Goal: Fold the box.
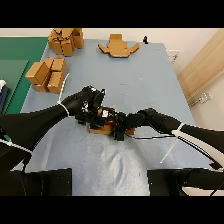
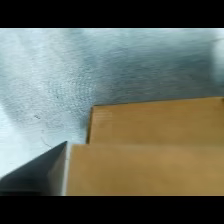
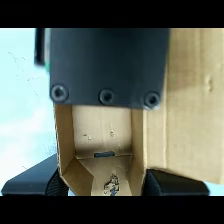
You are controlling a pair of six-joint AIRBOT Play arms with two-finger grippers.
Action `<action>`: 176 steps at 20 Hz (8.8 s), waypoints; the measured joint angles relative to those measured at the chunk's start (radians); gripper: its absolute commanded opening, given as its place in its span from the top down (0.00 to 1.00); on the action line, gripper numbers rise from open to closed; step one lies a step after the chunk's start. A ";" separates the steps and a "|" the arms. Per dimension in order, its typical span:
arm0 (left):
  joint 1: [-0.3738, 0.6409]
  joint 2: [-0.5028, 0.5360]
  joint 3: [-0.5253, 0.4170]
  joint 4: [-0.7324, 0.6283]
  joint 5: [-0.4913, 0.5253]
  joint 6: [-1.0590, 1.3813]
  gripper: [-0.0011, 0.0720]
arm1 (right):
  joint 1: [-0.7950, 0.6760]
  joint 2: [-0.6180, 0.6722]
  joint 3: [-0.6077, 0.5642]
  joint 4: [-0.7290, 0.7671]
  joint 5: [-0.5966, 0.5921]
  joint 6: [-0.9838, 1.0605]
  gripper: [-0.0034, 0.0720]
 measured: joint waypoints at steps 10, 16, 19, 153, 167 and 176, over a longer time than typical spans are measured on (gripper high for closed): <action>0.001 -0.013 0.001 -0.005 0.016 0.012 0.96 | 0.000 0.000 0.000 0.003 0.000 0.004 0.74; -0.017 -0.014 0.001 0.034 0.016 -0.001 0.94 | 0.000 0.000 0.000 0.003 0.000 0.002 0.74; -0.019 -0.013 0.000 0.016 0.029 0.039 0.16 | 0.000 0.000 0.000 -0.004 0.000 -0.006 0.74; 0.406 0.116 -0.396 -0.758 0.334 2.271 0.67 | -0.172 -0.221 0.436 0.319 -0.209 0.381 0.95; 0.406 0.116 -0.396 -0.755 0.339 2.267 0.67 | -0.226 0.043 0.319 0.207 -0.413 0.376 0.95; 0.407 0.116 -0.396 -0.754 0.340 2.264 0.67 | -0.197 0.331 -0.090 0.007 -0.198 0.034 0.03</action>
